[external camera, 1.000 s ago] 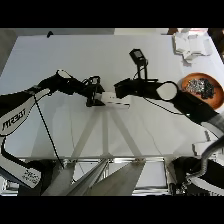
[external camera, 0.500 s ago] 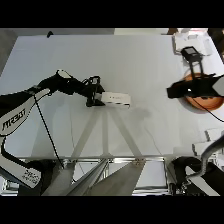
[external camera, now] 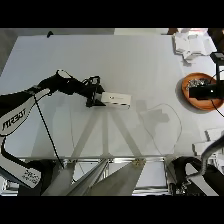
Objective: Fold the box and place the chain.
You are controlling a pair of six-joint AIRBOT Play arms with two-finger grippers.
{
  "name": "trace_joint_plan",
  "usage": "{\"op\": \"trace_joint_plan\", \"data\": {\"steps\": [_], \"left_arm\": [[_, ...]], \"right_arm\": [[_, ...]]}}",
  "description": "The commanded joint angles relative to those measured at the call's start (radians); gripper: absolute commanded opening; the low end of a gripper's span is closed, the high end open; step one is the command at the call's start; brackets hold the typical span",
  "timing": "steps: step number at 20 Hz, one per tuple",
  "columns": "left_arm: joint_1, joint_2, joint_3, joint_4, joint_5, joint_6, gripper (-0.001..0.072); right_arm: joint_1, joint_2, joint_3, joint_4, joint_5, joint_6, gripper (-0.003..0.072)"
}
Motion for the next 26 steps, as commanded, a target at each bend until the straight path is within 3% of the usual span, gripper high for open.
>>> {"op": "trace_joint_plan", "data": {"steps": [1, 8, 12, 15, 19, 22, 26], "left_arm": [[0.000, 0.000, 0.000, -0.002, -0.002, -0.001, 0.0009], [0.000, 0.066, 0.000, 0.002, 0.001, -0.169, 0.0003], [0.000, 0.230, 0.000, 0.004, 0.042, -0.214, 0.0002], [0.000, 0.395, 0.000, 0.036, 0.159, -0.356, 0.0002], [0.002, 0.636, 0.000, 0.230, 0.365, -0.595, 0.0003], [0.021, 0.798, 0.000, 0.449, 0.498, -0.782, 0.0003], [0.133, 0.938, 0.000, 0.666, 0.545, -1.133, 0.0003]], "right_arm": [[-0.011, 0.001, 0.000, 0.041, -0.054, 0.002, 0.0014], [-0.011, 0.001, 0.000, 0.042, -0.051, 0.002, 0.0014], [-0.011, 0.001, 0.000, 0.044, -0.051, 0.002, 0.0014], [-0.011, 0.001, 0.000, 0.044, -0.037, 0.003, 0.0014], [-0.011, 0.001, 0.000, 0.044, 0.009, 0.003, 0.0015], [-0.011, 0.001, 0.000, 0.051, 0.033, 0.016, 0.0015], [-0.011, 0.001, 0.000, 0.051, 0.062, 0.071, 0.0015]]}}
